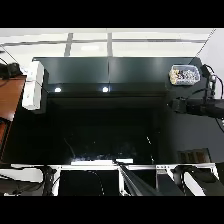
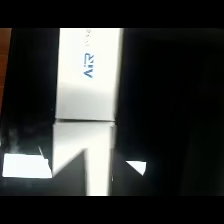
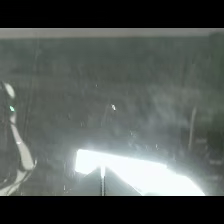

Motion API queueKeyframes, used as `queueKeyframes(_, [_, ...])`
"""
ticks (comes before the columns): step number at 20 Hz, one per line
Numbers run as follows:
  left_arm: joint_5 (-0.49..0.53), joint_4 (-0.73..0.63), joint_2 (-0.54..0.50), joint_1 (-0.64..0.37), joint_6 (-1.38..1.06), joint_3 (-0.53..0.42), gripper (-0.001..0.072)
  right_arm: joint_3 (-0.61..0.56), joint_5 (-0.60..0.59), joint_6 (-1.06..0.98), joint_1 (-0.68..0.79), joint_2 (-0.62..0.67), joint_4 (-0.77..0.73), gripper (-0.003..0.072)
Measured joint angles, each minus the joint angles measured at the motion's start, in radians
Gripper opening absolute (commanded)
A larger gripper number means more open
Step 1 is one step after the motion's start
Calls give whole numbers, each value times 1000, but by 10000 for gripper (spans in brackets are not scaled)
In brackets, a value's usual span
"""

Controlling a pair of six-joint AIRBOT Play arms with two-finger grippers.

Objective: Fold the box and place the chain.

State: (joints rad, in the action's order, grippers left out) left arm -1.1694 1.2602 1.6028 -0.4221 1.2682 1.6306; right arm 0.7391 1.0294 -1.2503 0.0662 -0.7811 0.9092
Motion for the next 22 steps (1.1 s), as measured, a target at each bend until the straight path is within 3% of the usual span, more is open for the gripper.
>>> queueKeyframes(2, [-67,-22,-51,15,45,4,20,-7,-87,0,-63,-28,5,16])
queueKeyframes(4, [-65,-52,-149,60,60,-81,20,-28,-198,0,-127,-65,32,16])
queueKeyframes(7, [81,-64,-369,166,20,-356,21,-54,-316,1,-185,-118,94,16])
queueKeyframes(11, [294,-33,-665,278,-32,-733,22,-66,-376,1,-213,-146,129,17])
queueKeyframes(14, [387,-22,-814,309,-47,-908,22,-69,-393,1,-219,-153,138,17])
queueKeyframes(17, [414,-16,-884,321,-51,-990,23,-70,-401,1,-222,-155,143,17])
queueKeyframes(22, [428,-16,-903,327,-57,-1030,23,-70,-404,2,-223,-156,145,17])
